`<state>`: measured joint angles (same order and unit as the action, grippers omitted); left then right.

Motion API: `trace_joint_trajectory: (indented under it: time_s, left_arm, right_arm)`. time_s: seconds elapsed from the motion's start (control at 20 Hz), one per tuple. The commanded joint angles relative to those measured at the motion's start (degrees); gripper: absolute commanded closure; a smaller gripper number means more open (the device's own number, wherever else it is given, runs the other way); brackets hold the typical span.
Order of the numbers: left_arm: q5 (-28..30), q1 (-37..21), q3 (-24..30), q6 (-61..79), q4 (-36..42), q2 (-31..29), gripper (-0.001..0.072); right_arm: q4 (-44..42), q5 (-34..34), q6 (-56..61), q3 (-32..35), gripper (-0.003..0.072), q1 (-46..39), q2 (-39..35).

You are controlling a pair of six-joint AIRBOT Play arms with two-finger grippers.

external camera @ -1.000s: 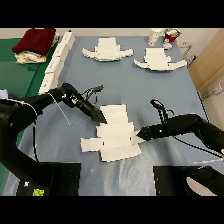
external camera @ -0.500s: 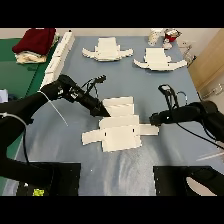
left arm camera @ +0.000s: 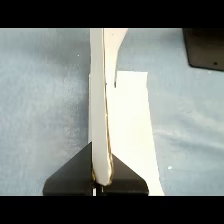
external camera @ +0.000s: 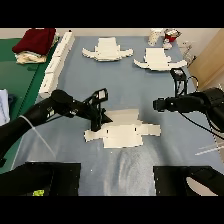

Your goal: Fold the box.

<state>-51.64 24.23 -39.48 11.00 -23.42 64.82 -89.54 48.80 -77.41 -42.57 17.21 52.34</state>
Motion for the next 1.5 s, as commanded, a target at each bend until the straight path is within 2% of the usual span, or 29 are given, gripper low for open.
trace_joint_trajectory:
  time_s: [0.0,0.15,0.5,0.95,1.45]
  left_arm:
    - [11.2,5.9,7.5,9.2,4.6,-4.8,0.0701]
    - [15.4,8.5,9.6,9.4,4.6,-4.6,0.0698]
    - [16.5,8.2,9.5,8.4,4.6,-1.3,0.0697]
    - [0.0,1.7,0.9,2.2,2.4,1.2,0.0697]
    - [-0.7,1.5,0.7,2.0,0.2,4.8,0.0696]
  right_arm:
    - [-1.2,-1.7,1.6,-0.4,0.0382,0.0,1.7]
    - [-2.9,-1.8,1.6,-0.4,0.0382,0.0,3.0]
    - [-4.4,-1.8,1.5,-0.4,0.0383,0.0,3.8]
    - [-4.8,-1.9,1.5,-0.4,0.0383,0.0,3.8]
    - [-4.8,-2.3,1.5,-0.4,0.0383,0.0,3.8]
